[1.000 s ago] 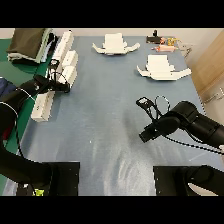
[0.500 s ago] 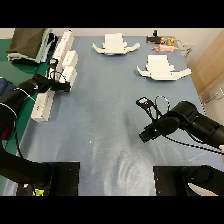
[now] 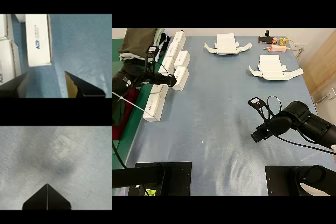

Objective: Fold the box.

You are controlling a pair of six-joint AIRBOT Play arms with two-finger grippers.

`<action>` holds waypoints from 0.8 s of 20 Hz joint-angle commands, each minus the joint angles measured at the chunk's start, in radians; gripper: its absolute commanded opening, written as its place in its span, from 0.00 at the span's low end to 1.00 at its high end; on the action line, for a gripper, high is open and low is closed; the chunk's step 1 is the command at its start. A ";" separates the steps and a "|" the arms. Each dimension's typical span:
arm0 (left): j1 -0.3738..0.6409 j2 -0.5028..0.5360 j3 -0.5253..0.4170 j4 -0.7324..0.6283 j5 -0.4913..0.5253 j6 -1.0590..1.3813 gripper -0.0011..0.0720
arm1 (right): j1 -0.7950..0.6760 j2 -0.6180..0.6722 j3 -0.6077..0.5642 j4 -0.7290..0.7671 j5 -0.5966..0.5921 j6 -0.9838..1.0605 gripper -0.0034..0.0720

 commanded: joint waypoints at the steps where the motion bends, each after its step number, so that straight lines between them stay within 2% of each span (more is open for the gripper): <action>1: -0.030 0.121 0.001 -0.001 -0.227 -0.028 0.50 | -0.001 -0.001 0.001 0.000 0.000 0.000 0.05; 2: -0.051 0.143 0.001 -0.001 -0.318 -0.046 0.02 | -0.001 -0.001 0.001 0.000 0.000 0.000 0.05; 5: -0.146 0.162 -0.003 -0.001 -0.499 -0.121 0.03 | -0.001 -0.001 0.001 0.000 0.000 0.000 0.05; 7: -0.230 0.162 -0.018 0.000 -0.529 -0.183 0.03 | -0.001 -0.001 0.001 0.000 0.000 0.000 0.05; 9: -0.338 0.163 -0.060 0.000 -0.495 -0.243 0.03 | -0.001 -0.001 0.001 0.000 0.000 0.000 0.05; 13: -0.552 0.163 -0.171 0.001 -0.363 -0.306 0.03 | -0.001 -0.001 0.001 0.000 0.000 0.000 0.05; 16: -0.654 0.162 -0.233 0.003 -0.296 -0.365 0.03 | -0.001 -0.001 0.001 0.000 0.000 0.000 0.05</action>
